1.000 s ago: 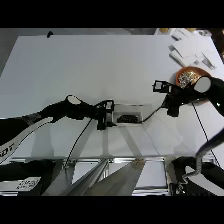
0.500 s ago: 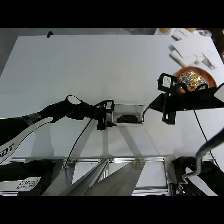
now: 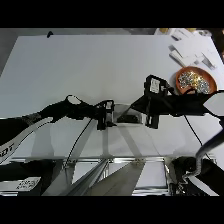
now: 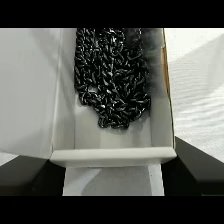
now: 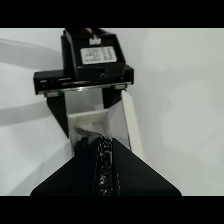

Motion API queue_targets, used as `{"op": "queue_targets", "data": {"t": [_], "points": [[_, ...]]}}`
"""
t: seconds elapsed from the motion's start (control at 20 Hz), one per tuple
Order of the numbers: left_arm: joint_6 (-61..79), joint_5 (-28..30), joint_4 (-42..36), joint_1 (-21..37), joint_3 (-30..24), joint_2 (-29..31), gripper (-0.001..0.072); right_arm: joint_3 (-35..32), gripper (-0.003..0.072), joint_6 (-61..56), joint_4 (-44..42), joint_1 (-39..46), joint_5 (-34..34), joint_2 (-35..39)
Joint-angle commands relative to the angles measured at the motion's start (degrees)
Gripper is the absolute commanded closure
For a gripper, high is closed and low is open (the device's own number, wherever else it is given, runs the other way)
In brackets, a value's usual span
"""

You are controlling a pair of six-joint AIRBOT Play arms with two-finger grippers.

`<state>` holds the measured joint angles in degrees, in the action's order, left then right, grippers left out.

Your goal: Fold the box and place the chain.

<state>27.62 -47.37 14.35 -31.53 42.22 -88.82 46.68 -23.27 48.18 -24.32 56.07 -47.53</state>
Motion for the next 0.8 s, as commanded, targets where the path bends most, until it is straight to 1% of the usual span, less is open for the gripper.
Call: {"op": "queue_targets", "data": {"t": [0.0, 0.15, 0.2, 0.25, 0.35, 0.4, 0.5, 0.55, 0.6, 0.65, 0.75], "points": [[0.02, 0.00, 0.02, 0.00, 0.00, 0.02, 0.0502, 0.04, 0.0665, -0.96, -0.24, -0.98, -2.80, -2.32], [0.02, 0.00, 0.02, 0.00, 0.00, 0.02, 0.0502, 0.04, 0.0662, -0.90, -0.15, -0.98, 0.96, -7.26], [0.02, 0.00, 0.02, 0.00, 0.00, 0.02, 0.0502, 0.04, 0.0614, -0.61, -0.15, -0.98, 2.23, -8.85], [0.00, 0.00, 0.02, 0.00, 0.00, 0.02, 0.0502, 0.04, 0.0543, -0.59, -0.17, -0.98, 2.95, -10.29], [0.02, 0.02, 0.02, 0.00, 0.00, 0.02, 0.0502, 0.13, 0.0362, 0.04, -0.98, -0.98, 2.69, -11.04], [0.00, 0.00, 0.02, 0.00, 0.00, 0.02, 0.0502, 0.85, 0.0344, 1.01, -1.62, -0.96, 2.80, -10.97], [0.02, 0.00, 0.02, 0.00, 0.00, 0.02, 0.0502, 4.33, 0.0350, 0.46, -1.84, -0.68, 3.96, -11.54], [0.02, 0.02, 0.04, 0.00, 0.00, 0.02, 0.0502, 6.86, 0.0449, -0.31, -2.34, 0.11, 5.95, -12.57], [0.00, 0.02, 0.02, 0.00, 0.00, 0.02, 0.0502, 9.97, 0.0672, -0.28, -2.32, 1.46, 7.80, -14.29], [0.02, 0.00, 0.04, 0.00, 0.00, 0.02, 0.0502, 12.41, 0.0665, -0.50, -2.29, 2.99, 8.02, -16.15], [0.00, 0.02, 0.02, 0.00, 0.00, 0.02, 0.0502, 14.80, 0.0665, -0.96, -2.34, 6.12, 5.57, -20.06]]}}
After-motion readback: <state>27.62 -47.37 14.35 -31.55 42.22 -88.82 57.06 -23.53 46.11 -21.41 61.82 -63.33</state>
